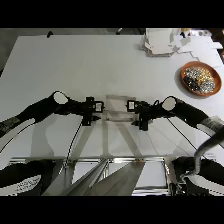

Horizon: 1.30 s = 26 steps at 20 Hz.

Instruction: Fold the box and place the chain.

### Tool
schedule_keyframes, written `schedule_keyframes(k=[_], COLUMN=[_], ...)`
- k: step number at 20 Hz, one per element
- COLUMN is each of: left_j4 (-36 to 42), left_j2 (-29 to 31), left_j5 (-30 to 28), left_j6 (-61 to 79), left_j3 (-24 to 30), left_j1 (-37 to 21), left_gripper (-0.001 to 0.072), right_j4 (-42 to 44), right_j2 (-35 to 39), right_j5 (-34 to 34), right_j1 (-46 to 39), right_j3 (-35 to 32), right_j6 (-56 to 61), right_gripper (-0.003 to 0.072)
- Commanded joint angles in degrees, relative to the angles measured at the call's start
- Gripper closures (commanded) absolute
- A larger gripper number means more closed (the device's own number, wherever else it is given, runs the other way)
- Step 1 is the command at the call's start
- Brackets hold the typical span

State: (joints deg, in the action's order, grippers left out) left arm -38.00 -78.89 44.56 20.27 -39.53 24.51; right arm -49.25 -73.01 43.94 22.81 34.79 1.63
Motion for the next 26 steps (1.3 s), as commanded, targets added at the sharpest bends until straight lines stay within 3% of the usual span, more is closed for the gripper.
schedule_keyframes(k=[1, 4, 5, 11, 13, 26], left_j4=[0.0, 0.0, 0.1, 2.8, 2.8, 10.1], left_j2=[0.0, 0.0, 0.0, 0.0, 0.0, -1.7], left_j5=[0.7, 0.7, 0.7, 1.0, 1.0, -2.4], left_j6=[0.3, 0.0, 0.0, 0.1, 0.1, 0.1], left_j3=[0.0, 0.0, 0.0, 0.0, 0.0, 0.0], left_j1=[1.0, 1.2, 1.3, 2.1, 2.1, 5.6], left_gripper=[0.0400, 0.0411, 0.0468, 0.0525, 0.0585, 0.0576], right_j4=[0.0, 0.0, 0.0, 0.0, 0.0, 0.0], right_j2=[0.0, 0.0, 0.0, 0.0, 0.0, 0.0], right_j5=[0.0, 0.0, 0.0, 0.0, 0.0, 0.0], right_j1=[0.0, 0.0, 0.0, 0.0, 0.0, 0.0], right_j3=[0.0, 0.0, 0.0, 0.0, 0.0, 0.0], right_j6=[0.0, 0.0, 0.0, 0.0, 0.0, 0.0], right_gripper=[0.0291, 0.0291, 0.0291, 0.0291, 0.0291, 0.0291])
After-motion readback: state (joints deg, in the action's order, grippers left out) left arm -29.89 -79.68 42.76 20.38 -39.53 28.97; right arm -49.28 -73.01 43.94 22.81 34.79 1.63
